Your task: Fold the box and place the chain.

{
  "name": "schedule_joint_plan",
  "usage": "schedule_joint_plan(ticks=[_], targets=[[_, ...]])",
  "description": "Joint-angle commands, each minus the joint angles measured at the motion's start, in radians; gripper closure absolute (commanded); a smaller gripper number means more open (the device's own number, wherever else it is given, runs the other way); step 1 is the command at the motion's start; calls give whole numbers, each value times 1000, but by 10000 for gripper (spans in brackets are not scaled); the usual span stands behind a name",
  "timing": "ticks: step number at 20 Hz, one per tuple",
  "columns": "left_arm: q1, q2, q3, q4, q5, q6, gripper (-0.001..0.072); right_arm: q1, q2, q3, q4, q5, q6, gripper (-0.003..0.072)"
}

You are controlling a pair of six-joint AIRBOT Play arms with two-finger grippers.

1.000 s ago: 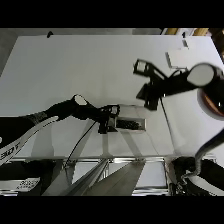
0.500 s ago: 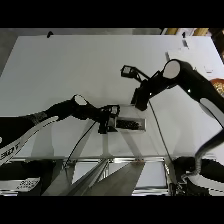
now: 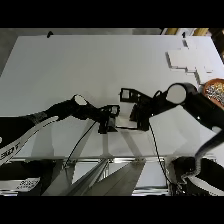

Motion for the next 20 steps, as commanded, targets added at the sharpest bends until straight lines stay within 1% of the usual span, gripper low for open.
schedule_joint_plan(ticks=[1, 5, 10, 14, 16, 20], targets=[[1, 1, 1, 0, 0, 0, 675, 61, 55, -66, -17, -71, -17, 452], [1, 1, 1, 0, 0, 0, 675, 94, 51, -71, -56, -151, -17, 452], [1, 0, 1, 0, 0, 0, 675, 94, 51, -71, -70, -151, -16, 456], [1, 0, 1, 0, 0, 0, 675, 94, 51, -78, -112, -153, -16, 467], [1, 0, 1, 0, 0, 0, 675, 94, 51, -93, -114, -163, -16, 527], [1, 1, 1, 0, 0, 0, 675, 94, 51, -100, -114, -219, -13, 527]])
